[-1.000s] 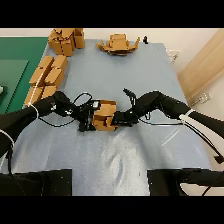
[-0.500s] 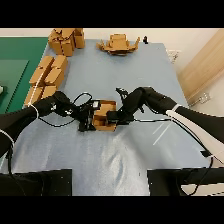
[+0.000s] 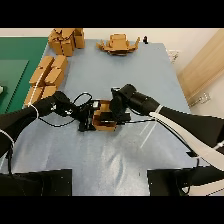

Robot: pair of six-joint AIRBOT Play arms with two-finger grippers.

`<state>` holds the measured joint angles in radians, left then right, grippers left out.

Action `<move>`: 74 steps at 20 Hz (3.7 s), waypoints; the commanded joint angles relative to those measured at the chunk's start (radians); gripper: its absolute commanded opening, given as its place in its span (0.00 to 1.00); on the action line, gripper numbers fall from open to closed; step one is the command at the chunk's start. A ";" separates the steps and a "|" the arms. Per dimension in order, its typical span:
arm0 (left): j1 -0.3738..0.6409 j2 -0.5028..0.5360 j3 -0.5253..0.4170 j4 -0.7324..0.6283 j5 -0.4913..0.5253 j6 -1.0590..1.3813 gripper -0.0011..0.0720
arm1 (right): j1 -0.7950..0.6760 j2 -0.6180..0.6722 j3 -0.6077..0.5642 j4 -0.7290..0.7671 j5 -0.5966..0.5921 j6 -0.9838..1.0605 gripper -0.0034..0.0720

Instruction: Fold the box.

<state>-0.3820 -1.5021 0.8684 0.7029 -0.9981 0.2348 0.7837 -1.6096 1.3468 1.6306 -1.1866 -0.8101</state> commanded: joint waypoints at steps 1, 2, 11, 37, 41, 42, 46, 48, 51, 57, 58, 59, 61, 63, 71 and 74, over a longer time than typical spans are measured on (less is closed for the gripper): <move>0.000 0.000 0.000 0.000 0.000 0.000 0.32 | 0.038 -0.076 0.081 -0.034 -0.040 0.077 0.69; 0.000 0.000 0.000 0.000 0.000 0.000 0.32 | 0.047 -0.087 0.098 -0.062 -0.084 0.108 0.68; 0.000 0.000 0.000 0.000 -0.005 0.000 0.32 | 0.058 -0.091 0.111 -0.121 -0.199 0.185 0.11; 0.000 0.000 0.000 0.000 -0.004 0.000 0.32 | 0.108 -0.118 0.133 -0.280 -0.297 0.201 0.06; 0.000 0.000 0.000 0.000 -0.003 0.000 0.32 | 0.108 -0.118 0.133 -0.280 -0.273 0.200 0.06; 0.000 0.000 0.000 0.000 -0.003 0.000 0.32 | 0.108 -0.117 0.134 -0.275 -0.255 0.200 0.07; 0.000 0.000 0.000 0.000 -0.004 0.000 0.32 | 0.106 -0.108 0.138 -0.254 -0.239 0.195 0.60; 0.000 0.000 0.000 0.000 -0.004 0.000 0.32 | 0.100 -0.091 0.138 -0.238 -0.212 0.189 0.60; 0.000 0.000 0.000 0.000 -0.004 0.000 0.32 | 0.080 -0.053 0.138 -0.183 -0.133 0.159 0.60; 0.000 0.000 0.000 0.000 -0.003 0.000 0.32 | -0.002 0.051 0.137 -0.148 -0.216 0.023 0.67; 0.000 0.000 0.000 0.000 -0.003 0.000 0.32 | -0.021 0.072 0.135 -0.132 -0.229 -0.034 0.67; 0.000 0.000 0.000 0.000 -0.003 0.000 0.32 | -0.045 0.098 0.122 -0.112 -0.230 -0.089 0.67; 0.000 0.000 0.000 0.000 -0.003 0.000 0.32 | -0.122 0.174 0.060 -0.096 -0.233 -0.184 0.67; 0.000 0.000 0.000 0.000 -0.002 0.000 0.32 | -0.225 0.249 -0.029 0.017 -0.182 -0.293 0.64; 0.000 0.000 0.000 0.000 0.003 0.000 0.32 | -0.501 0.253 -0.314 0.546 0.344 -1.030 0.06; 0.000 0.000 0.000 0.000 0.000 0.000 0.32 | -0.499 0.179 -0.311 0.647 0.545 -1.128 0.06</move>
<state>-0.3828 -1.5024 0.8688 0.7029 -0.9977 0.2348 0.3042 -1.3804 1.0554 2.1773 -0.8650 -1.7958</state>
